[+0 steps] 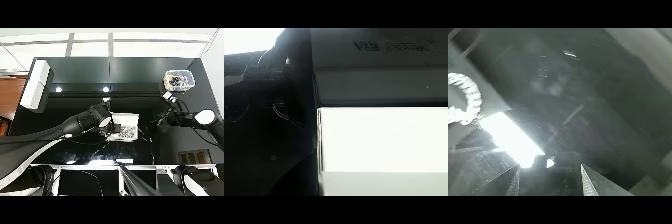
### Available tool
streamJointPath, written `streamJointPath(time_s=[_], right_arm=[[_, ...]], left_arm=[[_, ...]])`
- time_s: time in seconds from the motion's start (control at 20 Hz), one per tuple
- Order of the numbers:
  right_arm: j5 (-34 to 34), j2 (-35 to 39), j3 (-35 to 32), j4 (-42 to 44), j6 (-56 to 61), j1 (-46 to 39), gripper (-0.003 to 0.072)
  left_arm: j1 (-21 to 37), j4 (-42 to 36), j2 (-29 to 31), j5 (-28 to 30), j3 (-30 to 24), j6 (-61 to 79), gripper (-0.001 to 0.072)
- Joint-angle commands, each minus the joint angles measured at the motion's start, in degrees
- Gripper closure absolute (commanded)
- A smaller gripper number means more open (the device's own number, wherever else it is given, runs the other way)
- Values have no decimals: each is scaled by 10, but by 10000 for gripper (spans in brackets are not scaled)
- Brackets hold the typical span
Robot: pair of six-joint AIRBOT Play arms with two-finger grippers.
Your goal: Fold the box and place the chain.
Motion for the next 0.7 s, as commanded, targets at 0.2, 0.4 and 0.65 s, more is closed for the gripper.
streamJointPath(time_s=[0.2, 0.4, 0.65], right_arm=[[10, -26, -3, 23, -162, 111, -34], [3, -26, -3, -12, -174, 139, -34], [-10, -31, -2, 70, -312, 139, -34]], left_arm=[[0, 0, 0, 0, 0, 0, 682], [0, 0, 0, 1, 0, 0, 682], [0, 0, 0, 0, 0, 0, 682]])
